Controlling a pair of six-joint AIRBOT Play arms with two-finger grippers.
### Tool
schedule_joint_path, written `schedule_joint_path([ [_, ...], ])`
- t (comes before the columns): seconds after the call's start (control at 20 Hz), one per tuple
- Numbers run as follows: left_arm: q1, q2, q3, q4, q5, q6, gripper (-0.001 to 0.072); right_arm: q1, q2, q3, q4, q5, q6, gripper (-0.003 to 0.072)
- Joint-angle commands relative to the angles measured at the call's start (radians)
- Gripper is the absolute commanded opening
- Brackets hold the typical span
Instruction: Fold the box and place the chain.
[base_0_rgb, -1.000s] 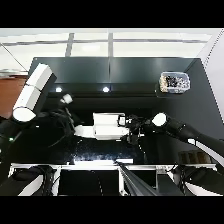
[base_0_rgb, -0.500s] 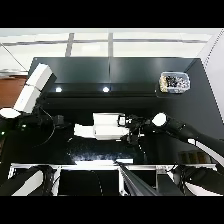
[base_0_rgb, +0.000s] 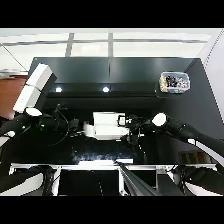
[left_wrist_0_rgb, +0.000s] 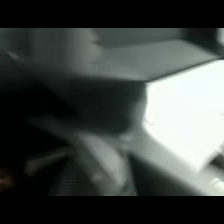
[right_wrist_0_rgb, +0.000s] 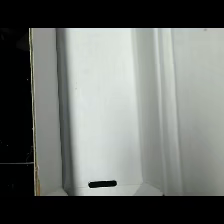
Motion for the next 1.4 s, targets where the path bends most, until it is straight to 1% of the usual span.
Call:
schedule_joint_path([
  [0.0, -0.014, 0.019, 0.010, 0.020, -0.026, 0.002, 0.0713, 0.000, 0.001, 0.000, 0.000, 0.000, 0.000, 0.0373],
  [0.4, -0.015, 0.220, 0.015, -0.002, -0.038, -0.010, 0.0713, 0.000, 0.001, 0.000, 0.000, 0.000, 0.000, 0.0373],
  [0.5, -0.034, 0.238, 0.015, -0.019, -0.041, -0.010, 0.0713, 0.000, 0.001, 0.000, 0.000, 0.000, 0.000, 0.0373],
  [0.55, -0.060, 0.236, 0.014, -0.016, -0.033, -0.010, 0.0713, 0.000, 0.001, 0.000, 0.000, 0.000, 0.000, 0.0373],
  [0.65, -0.127, 0.231, 0.014, -0.007, 0.012, -0.011, 0.0713, 0.000, 0.001, 0.000, 0.000, 0.000, 0.000, 0.0373],
  [0.75, -0.197, 0.231, 0.015, -0.007, 0.090, -0.046, 0.0713, 0.000, 0.001, 0.000, 0.000, 0.000, 0.000, 0.0373],
  [0.95, -0.296, 0.231, 0.015, 0.008, 0.238, -0.116, 0.0704, 0.000, 0.001, 0.000, 0.000, 0.000, 0.000, 0.0373],
  [1.2, -0.410, 0.231, 0.015, 0.149, 0.348, -0.255, 0.0704, 0.000, 0.001, 0.000, 0.000, 0.000, 0.000, 0.0373],
  [1.35, -0.457, 0.231, 0.015, 0.162, 0.410, -0.297, 0.0704, 0.000, 0.001, 0.000, 0.000, 0.000, 0.000, 0.0373],
])
